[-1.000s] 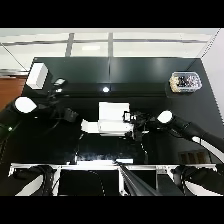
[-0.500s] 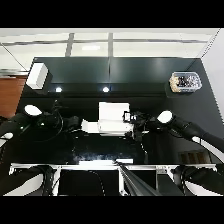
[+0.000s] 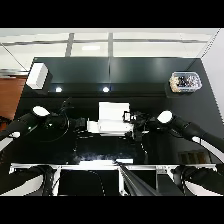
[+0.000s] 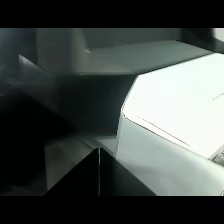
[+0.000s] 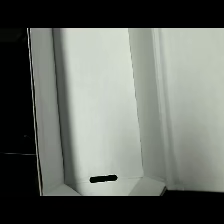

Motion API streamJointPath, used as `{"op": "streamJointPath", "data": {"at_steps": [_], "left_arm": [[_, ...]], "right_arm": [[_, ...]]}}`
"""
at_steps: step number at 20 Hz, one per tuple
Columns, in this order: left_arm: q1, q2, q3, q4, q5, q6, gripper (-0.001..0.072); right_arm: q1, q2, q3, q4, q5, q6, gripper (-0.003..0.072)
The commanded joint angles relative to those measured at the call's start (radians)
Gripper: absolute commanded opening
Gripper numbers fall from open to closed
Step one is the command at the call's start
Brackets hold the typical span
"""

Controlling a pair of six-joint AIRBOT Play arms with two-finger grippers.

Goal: Fold the box and place the chain.

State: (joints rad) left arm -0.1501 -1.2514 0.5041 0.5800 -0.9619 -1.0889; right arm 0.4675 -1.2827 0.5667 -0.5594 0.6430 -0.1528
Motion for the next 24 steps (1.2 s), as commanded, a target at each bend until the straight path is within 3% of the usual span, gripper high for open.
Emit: {"op": "streamJointPath", "data": {"at_steps": [1,2,5,8,15,21,24], "left_arm": [[-0.001,0.000,0.002,-0.046,-0.016,0.047,0.0029],[0.005,0.000,0.007,-0.046,-0.017,0.047,0.0051],[0.039,0.005,0.030,-0.046,-0.026,0.047,0.0470],[0.054,0.006,0.058,-0.046,-0.060,0.048,0.0657],[-0.065,0.005,0.082,-0.042,-0.082,0.069,0.0657],[-0.161,0.005,0.082,-0.037,0.082,0.030,0.0657],[-0.199,0.005,0.082,-0.030,0.116,0.006,0.0657]], "right_arm": [[0.000,-0.001,0.000,0.000,0.000,0.000,0.0203],[0.000,-0.001,0.000,0.000,0.000,0.000,0.0203],[0.000,-0.001,0.000,0.000,0.000,0.000,0.0203],[0.000,-0.001,0.000,0.000,0.000,0.000,0.0203],[0.000,-0.001,0.000,0.000,0.000,0.000,0.0203],[0.000,-0.001,0.000,0.000,0.000,0.000,0.0203],[0.000,-0.001,0.000,0.000,0.000,0.000,0.0203]]}}
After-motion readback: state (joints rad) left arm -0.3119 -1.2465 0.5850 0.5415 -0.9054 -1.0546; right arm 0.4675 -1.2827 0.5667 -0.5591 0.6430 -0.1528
